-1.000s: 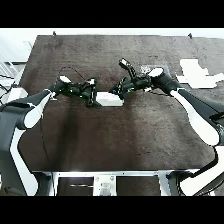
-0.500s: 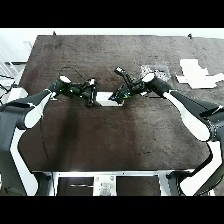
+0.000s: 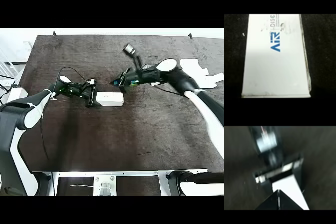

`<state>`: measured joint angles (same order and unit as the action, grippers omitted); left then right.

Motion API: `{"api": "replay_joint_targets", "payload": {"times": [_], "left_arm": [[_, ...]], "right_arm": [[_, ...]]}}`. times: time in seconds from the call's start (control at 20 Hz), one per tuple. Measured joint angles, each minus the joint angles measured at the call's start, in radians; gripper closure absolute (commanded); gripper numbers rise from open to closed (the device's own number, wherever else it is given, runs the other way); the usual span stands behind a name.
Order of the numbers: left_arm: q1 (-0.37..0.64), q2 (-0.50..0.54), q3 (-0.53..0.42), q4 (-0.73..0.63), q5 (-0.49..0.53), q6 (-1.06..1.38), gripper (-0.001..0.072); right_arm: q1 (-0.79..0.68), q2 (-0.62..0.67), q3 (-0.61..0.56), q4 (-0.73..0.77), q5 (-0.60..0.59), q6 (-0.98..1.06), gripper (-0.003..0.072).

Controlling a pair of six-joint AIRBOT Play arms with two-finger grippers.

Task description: Fold the box and place the chain.

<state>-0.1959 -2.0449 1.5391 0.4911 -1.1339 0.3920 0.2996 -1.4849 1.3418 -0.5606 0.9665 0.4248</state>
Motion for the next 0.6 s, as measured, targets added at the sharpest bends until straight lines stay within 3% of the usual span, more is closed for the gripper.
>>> {"api": "replay_joint_targets", "payload": {"times": [0.3,0.6], "left_arm": [[0.000,0.000,0.000,0.000,0.000,0.001,0.0348],[0.000,0.000,0.000,0.000,0.000,0.001,0.0347]], "right_arm": [[-0.028,0.443,-0.377,0.017,-0.317,0.029,0.0680],[-0.075,0.888,-0.841,0.023,-0.756,0.044,0.0679]]}}
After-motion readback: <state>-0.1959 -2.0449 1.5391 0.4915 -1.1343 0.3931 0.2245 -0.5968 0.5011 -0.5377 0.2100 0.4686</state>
